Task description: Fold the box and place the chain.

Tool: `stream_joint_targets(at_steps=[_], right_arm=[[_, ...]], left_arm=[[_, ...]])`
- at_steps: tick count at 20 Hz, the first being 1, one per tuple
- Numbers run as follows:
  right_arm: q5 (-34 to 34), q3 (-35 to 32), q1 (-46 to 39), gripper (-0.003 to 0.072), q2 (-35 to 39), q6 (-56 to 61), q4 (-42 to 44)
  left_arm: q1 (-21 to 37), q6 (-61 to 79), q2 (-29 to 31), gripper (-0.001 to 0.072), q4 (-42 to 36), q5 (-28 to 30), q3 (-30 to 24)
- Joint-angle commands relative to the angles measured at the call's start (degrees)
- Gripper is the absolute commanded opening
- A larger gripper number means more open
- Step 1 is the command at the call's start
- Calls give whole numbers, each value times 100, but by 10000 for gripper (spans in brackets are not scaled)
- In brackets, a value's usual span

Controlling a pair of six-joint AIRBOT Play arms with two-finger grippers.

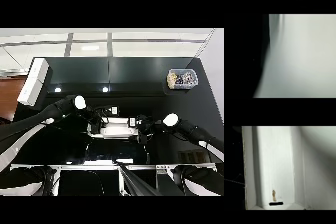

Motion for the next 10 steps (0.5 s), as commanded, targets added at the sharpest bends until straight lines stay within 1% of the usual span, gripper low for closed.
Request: stream_joint_targets(at_steps=[1, 2, 4, 5, 6, 8, 10], right_arm=[[31, 0, 2, 94, -2, -4, -9], [31, 0, 2, 95, -2, -4, -9], [31, 2, 2, 95, -2, -4, -9], [31, 2, 2, 95, -2, -4, -9], [31, 0, 2, 95, -2, -4, -9], [31, 2, 2, 94, -2, -4, -9], [31, 0, 2, 94, -2, -4, -7]], left_arm=[[-2, 4, 4, 314, -31, -13, 28], [-2, 4, 9, 317, -33, -26, 52], [0, -35, 11, 550, -33, -44, 151], [2, -179, 20, 646, -28, -50, 234], [26, -343, 57, 702, 13, -109, 319], [105, -638, 192, 702, 304, -345, 468], [262, -1104, 496, 701, 831, -542, 509]])
